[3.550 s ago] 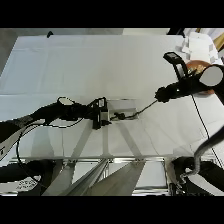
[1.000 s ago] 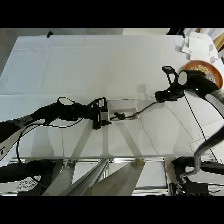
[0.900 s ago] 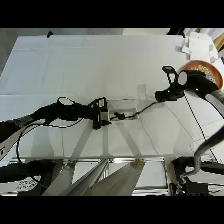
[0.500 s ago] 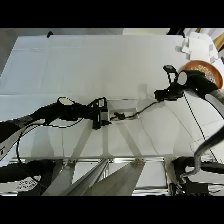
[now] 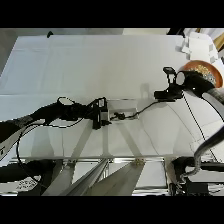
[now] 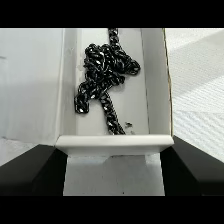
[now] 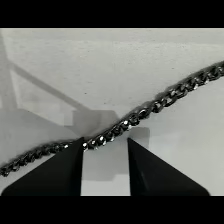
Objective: Fold the box and place the chain.
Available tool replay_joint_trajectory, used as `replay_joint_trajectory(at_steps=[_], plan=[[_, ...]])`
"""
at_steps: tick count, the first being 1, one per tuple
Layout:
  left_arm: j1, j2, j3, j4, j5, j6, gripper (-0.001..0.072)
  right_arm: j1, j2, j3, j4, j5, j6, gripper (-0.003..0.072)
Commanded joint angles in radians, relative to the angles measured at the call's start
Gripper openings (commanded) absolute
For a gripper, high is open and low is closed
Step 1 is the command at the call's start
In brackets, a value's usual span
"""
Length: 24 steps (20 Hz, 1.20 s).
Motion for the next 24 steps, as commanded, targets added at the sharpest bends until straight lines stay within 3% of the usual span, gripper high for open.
replay_joint_trajectory(at_steps=[1,4,9,17,24], plan=[[0.000,0.000,0.000,0.000,0.000,0.000,0.0137,0.001,-0.020,-0.001,0.013,-0.010,0.001,0.0173],[0.000,0.000,0.000,0.000,0.000,0.000,0.0137,0.001,-0.019,-0.001,0.016,-0.003,-0.011,0.0018],[0.000,0.000,0.000,0.000,0.000,0.000,0.0137,0.000,0.061,-0.001,0.016,-0.004,-0.050,0.0018],[0.000,0.000,0.000,0.000,0.000,0.000,0.0137,0.000,0.386,-0.001,0.037,0.102,-0.179,0.0018],[0.000,0.000,0.000,0.000,0.000,0.000,0.0137,0.000,0.623,-0.001,0.154,0.211,-0.247,0.0018]])
